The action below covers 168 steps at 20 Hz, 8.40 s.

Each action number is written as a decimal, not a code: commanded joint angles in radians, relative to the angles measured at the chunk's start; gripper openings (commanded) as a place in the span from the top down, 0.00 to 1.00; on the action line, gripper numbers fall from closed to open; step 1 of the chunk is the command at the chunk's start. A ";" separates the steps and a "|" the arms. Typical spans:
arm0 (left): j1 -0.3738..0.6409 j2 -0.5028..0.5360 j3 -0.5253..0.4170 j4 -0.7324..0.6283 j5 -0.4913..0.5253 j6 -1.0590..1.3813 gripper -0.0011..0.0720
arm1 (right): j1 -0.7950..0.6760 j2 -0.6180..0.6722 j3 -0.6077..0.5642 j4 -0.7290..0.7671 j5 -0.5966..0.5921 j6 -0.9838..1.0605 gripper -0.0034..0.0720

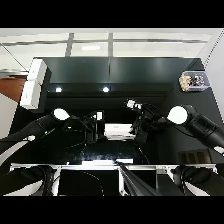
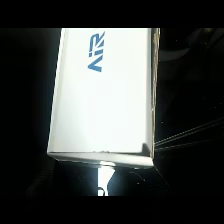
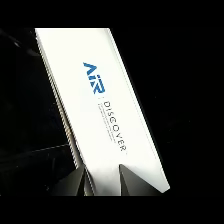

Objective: Fold the box and place the chain.

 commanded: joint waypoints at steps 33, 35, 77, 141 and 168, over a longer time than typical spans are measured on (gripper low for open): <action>0.000 0.000 0.000 0.000 0.000 0.000 0.44 | 0.001 0.001 0.000 -0.004 0.022 0.064 0.56; 0.000 0.000 0.000 0.000 0.000 0.000 0.44 | 0.001 0.001 0.000 -0.003 0.023 0.064 0.56; 0.000 0.000 0.001 0.000 0.000 0.000 0.44 | -0.117 -0.199 -0.132 0.491 -0.031 0.388 0.92; -0.323 -0.064 0.317 0.419 0.052 -0.706 0.01 | -0.673 0.152 -0.022 0.086 0.085 0.372 0.90; -0.407 -0.146 0.316 0.484 0.072 -0.708 0.04 | -0.673 0.152 -0.022 0.085 0.085 0.371 0.90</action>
